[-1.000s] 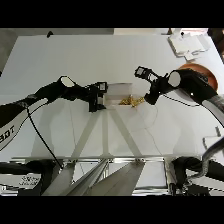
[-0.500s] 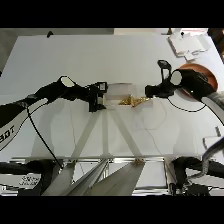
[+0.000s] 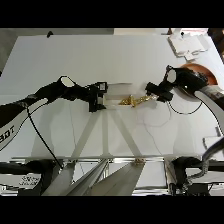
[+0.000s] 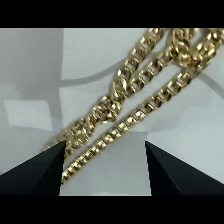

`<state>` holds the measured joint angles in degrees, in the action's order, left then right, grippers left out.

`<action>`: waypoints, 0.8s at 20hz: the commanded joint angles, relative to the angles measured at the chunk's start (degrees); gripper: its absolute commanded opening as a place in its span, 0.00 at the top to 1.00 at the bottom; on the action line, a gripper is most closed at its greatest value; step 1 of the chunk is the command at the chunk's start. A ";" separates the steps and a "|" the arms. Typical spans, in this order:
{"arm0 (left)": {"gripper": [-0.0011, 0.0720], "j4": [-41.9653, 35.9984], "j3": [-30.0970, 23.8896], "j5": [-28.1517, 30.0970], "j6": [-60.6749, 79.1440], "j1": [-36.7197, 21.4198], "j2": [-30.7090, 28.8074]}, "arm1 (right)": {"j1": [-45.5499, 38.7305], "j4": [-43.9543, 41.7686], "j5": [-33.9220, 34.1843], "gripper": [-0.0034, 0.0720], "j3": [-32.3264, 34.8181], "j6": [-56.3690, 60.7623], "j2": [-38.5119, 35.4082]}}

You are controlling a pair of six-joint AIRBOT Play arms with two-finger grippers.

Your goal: Fold the box and place the chain.

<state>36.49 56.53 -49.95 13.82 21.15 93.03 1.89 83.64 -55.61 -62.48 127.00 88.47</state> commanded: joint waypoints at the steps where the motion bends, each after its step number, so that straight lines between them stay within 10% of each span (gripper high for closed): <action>1: 0.47 0.00 0.02 0.00 0.02 0.02 -0.02 | 0.52 0.46 0.28 0.23 -3.48 3.37 2.40; 5: 0.47 0.00 0.02 0.00 0.02 0.02 -0.02 | 0.66 0.61 -1.60 0.25 -3.58 5.18 4.66; 10: 0.47 0.04 0.02 0.02 0.02 0.02 -0.02 | 0.85 0.61 -1.60 0.94 -3.61 5.11 4.90; 16: 0.47 0.02 0.02 0.02 0.02 0.02 -0.02 | 2.75 1.64 0.68 0.95 -3.61 4.48 1.75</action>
<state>36.49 56.53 -49.95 13.82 21.15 93.03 3.86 84.14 -55.92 -65.93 131.74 92.12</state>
